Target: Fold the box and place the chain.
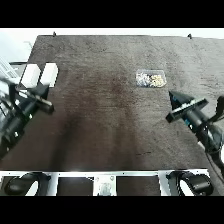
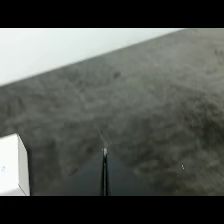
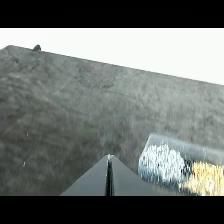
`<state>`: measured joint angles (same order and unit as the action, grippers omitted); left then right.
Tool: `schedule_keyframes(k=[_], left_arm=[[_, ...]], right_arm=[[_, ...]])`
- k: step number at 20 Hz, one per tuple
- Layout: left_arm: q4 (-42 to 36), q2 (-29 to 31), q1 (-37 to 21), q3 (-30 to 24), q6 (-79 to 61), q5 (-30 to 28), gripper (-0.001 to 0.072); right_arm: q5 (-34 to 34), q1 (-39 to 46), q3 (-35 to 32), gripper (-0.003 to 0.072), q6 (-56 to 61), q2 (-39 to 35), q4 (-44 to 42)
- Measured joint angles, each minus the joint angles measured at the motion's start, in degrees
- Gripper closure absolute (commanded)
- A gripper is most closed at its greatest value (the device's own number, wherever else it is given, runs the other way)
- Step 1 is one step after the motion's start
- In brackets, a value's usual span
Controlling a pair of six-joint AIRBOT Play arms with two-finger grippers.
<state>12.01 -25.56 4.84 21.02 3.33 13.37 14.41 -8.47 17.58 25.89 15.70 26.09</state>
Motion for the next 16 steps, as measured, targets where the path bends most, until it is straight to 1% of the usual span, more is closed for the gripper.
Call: schedule_keyframes(k=[3, 6, 8, 11, 16], left_arm=[[-2.34, 4.83, 0.31, -8.20, -0.11, -0.50, 0.0686], [-3.93, 6.88, 0.42, -12.46, -0.22, -0.57, 0.0685], [-4.55, 7.52, 0.46, -13.68, -0.24, -0.55, 0.0685], [-4.85, 7.91, 0.46, -14.56, -0.28, -0.52, 0.0685], [-5.03, 8.11, 0.46, -14.99, -0.39, -0.50, 0.0685]], right_arm=[[0.00, 0.00, -7.21, 0.0674, 0.04, -7.43, 0.02], [0.09, 0.00, -12.98, 0.0674, 0.07, -13.29, 0.04], [0.09, 0.00, -15.93, 0.0674, 0.07, -15.47, 0.04], [0.17, 0.00, -19.26, 0.0673, 0.07, -16.83, 0.02], [0.15, 0.00, -21.07, 0.0674, 0.07, -17.53, 0.02]])
